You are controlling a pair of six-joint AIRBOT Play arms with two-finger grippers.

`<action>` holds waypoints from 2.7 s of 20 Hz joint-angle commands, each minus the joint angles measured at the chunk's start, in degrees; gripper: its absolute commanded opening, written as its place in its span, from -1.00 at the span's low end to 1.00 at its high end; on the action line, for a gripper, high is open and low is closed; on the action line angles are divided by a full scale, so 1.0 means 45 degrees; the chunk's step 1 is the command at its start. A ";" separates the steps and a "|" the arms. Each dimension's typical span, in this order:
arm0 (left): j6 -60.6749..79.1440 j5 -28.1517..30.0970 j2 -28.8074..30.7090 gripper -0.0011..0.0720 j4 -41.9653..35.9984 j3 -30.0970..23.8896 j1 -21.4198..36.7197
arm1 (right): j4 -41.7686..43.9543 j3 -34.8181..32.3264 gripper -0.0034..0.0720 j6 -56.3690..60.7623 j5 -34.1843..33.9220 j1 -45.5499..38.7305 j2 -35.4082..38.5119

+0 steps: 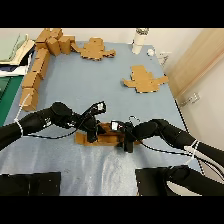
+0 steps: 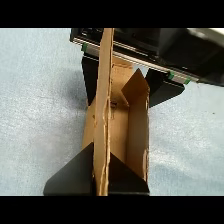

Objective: Fold the box.

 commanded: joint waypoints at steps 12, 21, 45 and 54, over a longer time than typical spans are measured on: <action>-0.1015 0.0316 0.0068 0.12 -0.0073 0.0024 0.0355 | 0.0000 0.0000 0.49 -0.0005 0.0000 -0.0005 0.0005; -0.3560 0.0063 0.1433 0.12 0.2113 0.0024 0.1219 | 0.0005 0.0000 0.77 -0.0005 0.0000 -0.0005 0.0000; -0.8087 -0.2642 0.2147 0.12 0.5741 0.0024 0.2735 | -0.0049 0.0010 0.58 -0.1734 -0.0253 0.0000 0.0005; -0.8281 -0.4046 0.2147 0.01 0.5552 0.0024 0.2715 | -0.0049 0.0010 0.58 -0.1797 -0.0233 0.0000 0.0000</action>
